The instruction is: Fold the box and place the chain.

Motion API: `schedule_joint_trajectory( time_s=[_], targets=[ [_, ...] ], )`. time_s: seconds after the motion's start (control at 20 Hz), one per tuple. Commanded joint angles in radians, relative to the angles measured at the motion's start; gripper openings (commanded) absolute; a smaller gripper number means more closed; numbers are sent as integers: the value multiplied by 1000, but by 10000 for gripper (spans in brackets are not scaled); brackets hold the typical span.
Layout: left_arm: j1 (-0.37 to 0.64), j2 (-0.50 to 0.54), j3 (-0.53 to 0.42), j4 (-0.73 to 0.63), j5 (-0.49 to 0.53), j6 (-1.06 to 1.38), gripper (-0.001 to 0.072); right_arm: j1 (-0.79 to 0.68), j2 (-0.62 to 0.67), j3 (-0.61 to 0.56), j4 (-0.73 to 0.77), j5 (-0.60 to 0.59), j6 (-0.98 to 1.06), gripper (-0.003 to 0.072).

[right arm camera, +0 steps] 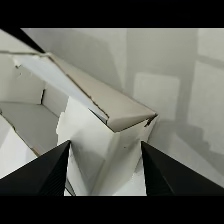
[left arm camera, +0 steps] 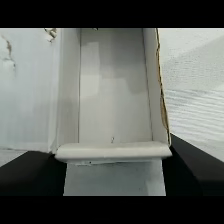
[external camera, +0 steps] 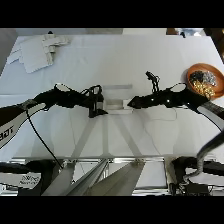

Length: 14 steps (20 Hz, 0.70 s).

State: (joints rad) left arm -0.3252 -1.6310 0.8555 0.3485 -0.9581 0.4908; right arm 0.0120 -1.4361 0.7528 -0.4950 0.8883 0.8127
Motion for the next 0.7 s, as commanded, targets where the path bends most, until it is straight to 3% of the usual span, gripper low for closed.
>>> schedule_joint_trajectory(
  time_s=[0.0, 0.25, 0.65],
  targets=[
    [0, 0, 0, 0, 0, 0, 91, 27, 4, 2, -4, -41, 27, 472],
    [0, 0, 0, 0, 0, 0, 91, 77, 5, 3, -41, -137, 76, 472],
    [0, 0, 0, 0, 0, 0, 91, 173, 27, 110, -525, -175, 433, 453]
  ],
)
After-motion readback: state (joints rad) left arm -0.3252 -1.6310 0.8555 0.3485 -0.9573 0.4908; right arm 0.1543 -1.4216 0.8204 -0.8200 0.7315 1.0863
